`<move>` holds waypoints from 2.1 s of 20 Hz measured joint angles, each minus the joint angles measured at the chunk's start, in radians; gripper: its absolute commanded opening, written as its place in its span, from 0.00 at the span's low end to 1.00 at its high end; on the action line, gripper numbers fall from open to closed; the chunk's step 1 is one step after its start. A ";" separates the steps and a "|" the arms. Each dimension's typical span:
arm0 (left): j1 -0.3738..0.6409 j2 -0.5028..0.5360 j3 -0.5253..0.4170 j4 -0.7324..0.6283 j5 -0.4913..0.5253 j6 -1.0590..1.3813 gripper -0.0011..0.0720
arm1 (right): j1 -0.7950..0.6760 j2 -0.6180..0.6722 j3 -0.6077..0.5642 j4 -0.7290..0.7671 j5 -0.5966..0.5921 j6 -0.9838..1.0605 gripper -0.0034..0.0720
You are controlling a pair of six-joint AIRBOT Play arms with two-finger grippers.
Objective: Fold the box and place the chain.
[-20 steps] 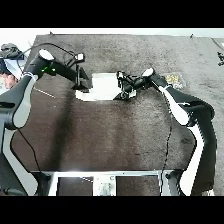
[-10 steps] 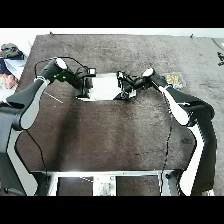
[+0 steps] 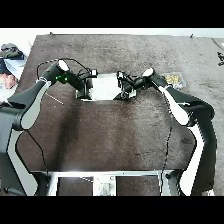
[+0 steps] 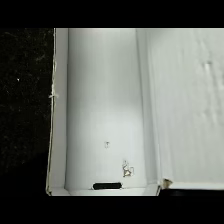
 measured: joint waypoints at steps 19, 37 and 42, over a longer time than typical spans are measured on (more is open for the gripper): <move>-0.001 -0.002 -0.064 -0.202 0.043 0.051 0.37 | 0.000 0.000 0.000 0.000 0.002 0.000 0.41; 0.005 -0.002 -0.072 -0.177 0.012 0.035 0.03 | 0.000 0.000 0.000 0.000 -0.002 0.001 0.41; 0.021 0.011 -0.072 -0.128 -0.009 0.002 0.02 | 0.000 0.000 0.000 0.000 -0.002 0.000 0.41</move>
